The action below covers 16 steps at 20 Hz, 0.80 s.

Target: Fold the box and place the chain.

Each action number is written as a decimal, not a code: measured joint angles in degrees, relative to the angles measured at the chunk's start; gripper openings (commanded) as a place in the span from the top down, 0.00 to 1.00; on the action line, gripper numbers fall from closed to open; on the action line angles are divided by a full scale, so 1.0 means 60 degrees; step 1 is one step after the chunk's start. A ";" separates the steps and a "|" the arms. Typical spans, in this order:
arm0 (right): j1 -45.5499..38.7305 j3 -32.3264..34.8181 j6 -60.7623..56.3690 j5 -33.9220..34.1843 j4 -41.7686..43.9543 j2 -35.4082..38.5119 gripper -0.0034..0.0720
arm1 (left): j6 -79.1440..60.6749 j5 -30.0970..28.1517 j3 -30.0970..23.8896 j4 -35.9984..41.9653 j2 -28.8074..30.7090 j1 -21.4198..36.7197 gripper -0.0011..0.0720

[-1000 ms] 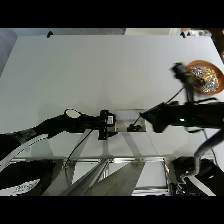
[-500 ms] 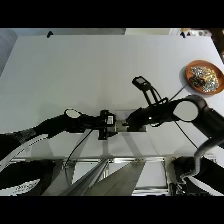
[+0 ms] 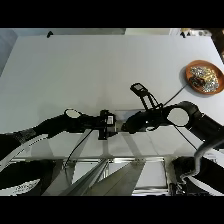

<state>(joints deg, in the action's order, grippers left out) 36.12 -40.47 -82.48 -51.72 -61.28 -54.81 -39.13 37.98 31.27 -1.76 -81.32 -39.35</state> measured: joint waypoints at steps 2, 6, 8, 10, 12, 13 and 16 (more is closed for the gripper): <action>-0.0197 -0.0492 0.0036 -0.0546 -0.0361 0.0076 0.69 | 0.0000 0.0000 0.0000 0.0000 0.0000 0.0000 0.80; -0.1118 -0.1891 0.0069 -0.1963 -0.1639 0.0153 0.69 | 0.0000 0.0000 0.0000 -0.0004 0.0000 0.0000 0.80; -0.1789 -0.2310 0.0076 -0.2266 -0.2404 0.0146 0.69 | 0.0000 0.0000 0.0000 -0.0004 0.0000 0.0000 0.80; -0.2514 -0.2528 0.0076 -0.2299 -0.3166 -0.0018 0.69 | 0.0000 0.0000 0.0000 0.0000 0.0000 0.0000 0.80; -0.3213 -0.2634 0.0080 -0.2262 -0.3672 -0.0375 0.62 | 0.0000 0.0000 0.0000 0.0000 0.0000 0.0000 0.80; -0.3468 -0.2641 0.0076 -0.2255 -0.3821 -0.0608 0.41 | 0.0000 0.0000 0.0000 -0.0004 0.0000 0.0000 0.80; -0.3938 -0.2492 0.0076 -0.2116 -0.4146 -0.1475 0.29 | 0.0000 0.0000 0.0000 0.0000 0.0000 0.0000 0.80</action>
